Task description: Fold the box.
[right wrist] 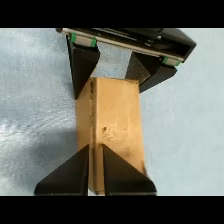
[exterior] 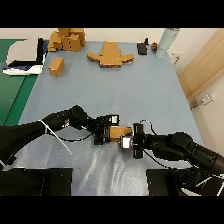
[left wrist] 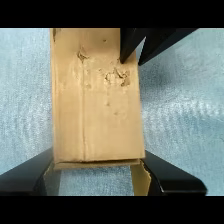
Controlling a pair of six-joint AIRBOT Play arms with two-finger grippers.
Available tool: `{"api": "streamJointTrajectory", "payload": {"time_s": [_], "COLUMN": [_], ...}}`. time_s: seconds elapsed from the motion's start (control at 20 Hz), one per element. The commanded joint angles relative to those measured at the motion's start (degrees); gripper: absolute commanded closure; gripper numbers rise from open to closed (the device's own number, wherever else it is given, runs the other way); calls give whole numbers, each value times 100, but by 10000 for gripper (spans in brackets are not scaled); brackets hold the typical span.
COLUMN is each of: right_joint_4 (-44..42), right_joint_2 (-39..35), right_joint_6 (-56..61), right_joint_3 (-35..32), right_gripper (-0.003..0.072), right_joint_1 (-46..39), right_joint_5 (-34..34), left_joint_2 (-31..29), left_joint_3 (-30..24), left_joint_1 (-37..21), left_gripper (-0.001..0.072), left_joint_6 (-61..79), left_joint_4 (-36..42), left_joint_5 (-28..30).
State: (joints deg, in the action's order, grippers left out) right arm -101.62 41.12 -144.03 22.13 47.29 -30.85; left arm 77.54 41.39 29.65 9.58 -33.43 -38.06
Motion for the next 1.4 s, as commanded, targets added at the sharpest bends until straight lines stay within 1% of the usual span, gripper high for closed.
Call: {"api": "streamJointTrajectory", "payload": {"time_s": [0.0, 0.2, 0.35, 0.4, 0.45, 0.5, 0.55, 0.65, 0.7, 0.75, 0.85, 0.9, 1.0, 1.05, 1.1, 1.15, 1.25, 1.35], "right_joint_4": [0, 0, 0, 0, 4, 103, 315, 986, 1176, 1167, 490, -129, -1843, -2649, -3150, -3381, -3650, -3628], "right_joint_2": [2, -15, -328, -501, -654, -772, -798, -667, -535, -365, 109, 433, 1172, 1582, 1956, 2319, 2839, 2992], "right_joint_6": [0, 0, 7, 199, 664, 1569, 2809, 5243, 5914, 6192, 6186, 5825, 4293, 3412, 2721, 2229, 1836, 1871], "right_joint_3": [-2, 7, 7, 7, 7, 15, 70, 291, 433, 610, 1082, 1392, 2037, 2354, 2636, 2894, 3193, 3220], "right_gripper": [567, 566, 566, 566, 566, 570, 681, 681, 682, 683, 683, 683, 684, 683, 684, 684, 683, 683], "right_joint_1": [-2, -2, -2, -2, -7, -70, -223, -789, -1158, -1561, -2361, -2719, -3213, -3348, -3377, -3375, -3364, -3364], "right_joint_5": [-15, -31, -28, -28, -26, 11, 0, -79, -96, -129, -315, -636, -1698, -2400, -3069, -3665, -4411, -4417], "left_joint_2": [-4, -4, -4, -4, -4, -4, -4, -4, -4, -4, -4, -4, -4, -4, -4, -4, -4, -4], "left_joint_3": [4, 4, 4, 4, 4, 4, 4, 4, 4, 4, 4, 4, 4, 4, 4, 4, 4, 4], "left_joint_1": [0, 0, 0, 0, 0, 0, 0, 0, 0, 0, 0, 0, 0, 0, 0, 0, 0, 2], "left_gripper": [252, 252, 252, 252, 252, 252, 252, 252, 252, 252, 252, 252, 252, 252, 252, 252, 252, 252], "left_joint_6": [-4, -4, -4, -4, -4, -4, -4, -4, -4, -4, -4, -4, -4, -4, -4, -4, -4, -4], "left_joint_4": [0, 0, 0, 0, 0, 0, 0, 0, 0, 0, 0, 0, 0, 0, 0, 0, 0, 0], "left_joint_5": [2, 2, 2, 2, 2, 2, 4, 2, 4, 2, 2, 2, 2, 2, 2, 4, 2, 2]}}
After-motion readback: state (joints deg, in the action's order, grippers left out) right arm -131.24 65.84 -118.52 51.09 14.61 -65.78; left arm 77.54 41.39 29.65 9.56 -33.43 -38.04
